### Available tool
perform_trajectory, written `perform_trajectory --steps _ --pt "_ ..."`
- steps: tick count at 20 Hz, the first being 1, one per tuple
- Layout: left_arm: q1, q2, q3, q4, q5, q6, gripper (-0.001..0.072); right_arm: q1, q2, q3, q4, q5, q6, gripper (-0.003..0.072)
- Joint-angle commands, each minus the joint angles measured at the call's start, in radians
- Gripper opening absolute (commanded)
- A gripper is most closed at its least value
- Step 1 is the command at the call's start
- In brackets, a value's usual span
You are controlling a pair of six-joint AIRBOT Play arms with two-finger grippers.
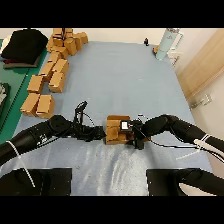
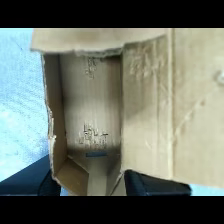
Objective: Fold the box.
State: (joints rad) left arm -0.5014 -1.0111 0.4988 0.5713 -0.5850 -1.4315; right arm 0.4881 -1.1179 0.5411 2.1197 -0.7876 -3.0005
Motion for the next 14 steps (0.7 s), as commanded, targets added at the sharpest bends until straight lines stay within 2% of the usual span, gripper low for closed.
perform_trajectory --steps 1,6,14 --pt "0.009 -0.005 0.005 0.000 -0.018 -0.001 0.0352 0.000 0.000 0.000 0.000 0.000 0.000 0.0488" --pt "0.070 -0.003 0.011 0.000 -0.108 -0.001 0.0352 0.000 0.000 0.000 0.000 0.000 0.000 0.0488" --pt "0.076 -0.004 0.060 -0.014 -0.151 0.010 0.0356 0.000 0.000 0.000 0.000 0.001 0.000 0.0488"
